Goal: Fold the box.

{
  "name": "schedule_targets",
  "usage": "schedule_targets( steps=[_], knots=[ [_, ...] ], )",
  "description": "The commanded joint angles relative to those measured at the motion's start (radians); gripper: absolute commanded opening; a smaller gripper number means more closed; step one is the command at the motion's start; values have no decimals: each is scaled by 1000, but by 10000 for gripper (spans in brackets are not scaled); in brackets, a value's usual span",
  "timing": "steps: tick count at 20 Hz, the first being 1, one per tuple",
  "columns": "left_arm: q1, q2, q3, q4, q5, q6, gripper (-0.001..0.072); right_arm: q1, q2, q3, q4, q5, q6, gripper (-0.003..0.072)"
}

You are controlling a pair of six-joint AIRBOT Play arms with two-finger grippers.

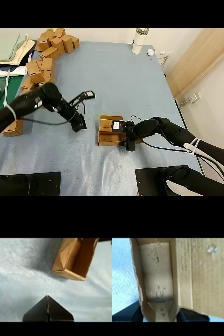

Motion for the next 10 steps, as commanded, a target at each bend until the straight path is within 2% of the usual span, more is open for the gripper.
schedule_targets(
  steps=[1, 2, 3, 5, 10],
  knots=[
    [-31, 60, -169, -81, 249, 369, 265, 0, 0, 0, 0, 0, 0, 402],
    [-37, 60, -199, -116, 290, 430, 701, 0, 0, 0, 0, 0, 0, 403],
    [-45, 60, -223, -155, 311, 491, 678, 0, 0, 0, 0, 0, 0, 403],
    [-65, 60, -248, -208, 324, 612, 679, 0, 0, 0, 0, 0, 0, 403],
    [-163, 58, -257, -219, 423, 638, 679, 0, 0, 0, 0, 0, 0, 403]
  ],
)
